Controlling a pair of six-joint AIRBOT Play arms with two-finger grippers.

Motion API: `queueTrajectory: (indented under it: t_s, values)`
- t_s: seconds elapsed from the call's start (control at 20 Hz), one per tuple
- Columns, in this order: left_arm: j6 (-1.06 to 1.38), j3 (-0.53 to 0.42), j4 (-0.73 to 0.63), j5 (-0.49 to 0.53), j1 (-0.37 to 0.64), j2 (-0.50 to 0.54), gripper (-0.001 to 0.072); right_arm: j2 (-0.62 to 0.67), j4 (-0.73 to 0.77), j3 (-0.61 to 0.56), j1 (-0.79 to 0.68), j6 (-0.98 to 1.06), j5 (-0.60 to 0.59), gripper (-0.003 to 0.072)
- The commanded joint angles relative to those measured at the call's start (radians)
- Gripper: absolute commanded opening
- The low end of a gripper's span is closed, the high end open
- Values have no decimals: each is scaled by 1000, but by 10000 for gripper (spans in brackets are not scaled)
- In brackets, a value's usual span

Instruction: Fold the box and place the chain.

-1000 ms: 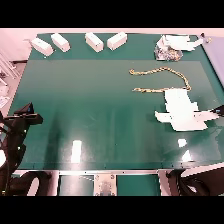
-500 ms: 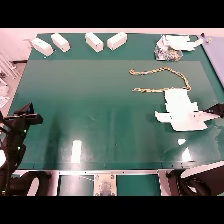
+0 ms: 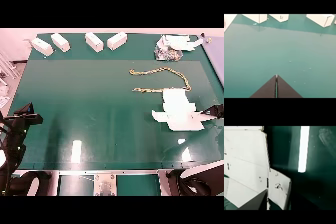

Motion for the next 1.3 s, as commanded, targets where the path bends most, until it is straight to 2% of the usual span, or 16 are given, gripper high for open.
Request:
queueTrajectory:
  t_s: [0.0,0.05,0.1,0.15,0.2,0.3,0.5,0.7,0.95,1.1,1.25]
  values:
    - [0,1,0,0,0,0,19,-15,0,0,24,-38,40,255]
    - [0,1,0,0,0,0,20,-18,0,-1,32,-40,53,245]
    - [0,1,0,0,0,0,20,-21,0,-1,39,-41,72,194]
    - [0,1,0,0,0,1,19,-21,0,-1,46,-41,78,190]
    - [0,1,0,0,0,1,19,-21,0,0,55,-40,84,102]
    - [0,1,0,0,0,1,19,-21,0,0,76,-40,84,5]
    - [0,1,0,0,0,0,20,-10,2,-13,135,-36,86,4]
    - [0,1,0,0,0,1,20,48,30,-112,216,-36,86,4]
    - [0,1,0,0,0,1,19,139,205,-274,326,-36,85,3]
    - [0,1,0,0,0,1,19,159,351,-384,448,-5,84,2]
    - [0,1,0,0,0,1,20,159,465,-429,600,-22,33,2]
